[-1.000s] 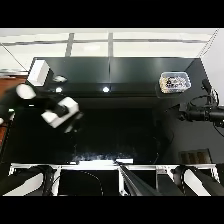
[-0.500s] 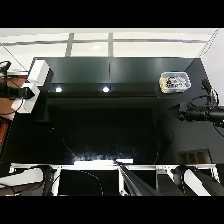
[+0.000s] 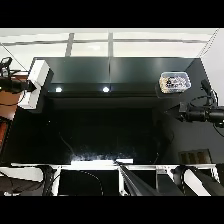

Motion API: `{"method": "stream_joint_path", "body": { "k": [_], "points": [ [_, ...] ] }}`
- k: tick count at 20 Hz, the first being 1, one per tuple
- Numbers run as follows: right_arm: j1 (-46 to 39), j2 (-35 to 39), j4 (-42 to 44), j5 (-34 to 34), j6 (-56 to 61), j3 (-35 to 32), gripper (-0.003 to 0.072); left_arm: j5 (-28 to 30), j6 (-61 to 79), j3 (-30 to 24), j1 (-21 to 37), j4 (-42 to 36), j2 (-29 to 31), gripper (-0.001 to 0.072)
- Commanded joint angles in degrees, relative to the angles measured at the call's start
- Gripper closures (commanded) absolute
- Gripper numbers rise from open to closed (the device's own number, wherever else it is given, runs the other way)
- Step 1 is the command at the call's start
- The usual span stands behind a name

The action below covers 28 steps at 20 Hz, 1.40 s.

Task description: Fold the box and place the chain.

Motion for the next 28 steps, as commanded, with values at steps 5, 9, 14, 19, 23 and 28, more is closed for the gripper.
{"method": "stream_joint_path", "body": {
  "k": [5, 9, 14, 19, 23, 28],
  "points": [
    [0.02, 0.04, 1.33, 0.17, -0.07, 0.24, 0.0674, -26.73, -18.53, 12.04, -0.9, 6.88, 8.96, 0.0034],
    [3.82, 0.07, -1.51, 1.05, 0.0, 11.02, 0.0674, -37.79, -31.78, 9.53, -3.26, 2.67, 16.2, 0.0679],
    [17.53, 3.63, -32.0, -5.66, 14.8, 18.91, 0.0675, -16.2, -31.36, -10.38, -25.46, 3.06, 35.76, 0.0679],
    [27.21, 15.3, -40.44, -24.79, 20.92, 3.85, 0.0675, 6.71, -36.06, -36.48, -48.0, 14.84, 55.58, 0.0679],
    [27.34, 18.62, -46.62, -34.97, 25.66, -7.52, 0.0673, 5.79, -40.59, -42.18, -47.89, 17.86, 57.61, 0.0678],
    [27.34, 18.62, -46.62, -34.75, 25.49, -7.58, 0.0672, 6.73, -40.17, -42.18, -47.67, 17.99, 57.55, 0.0677]
  ]
}}
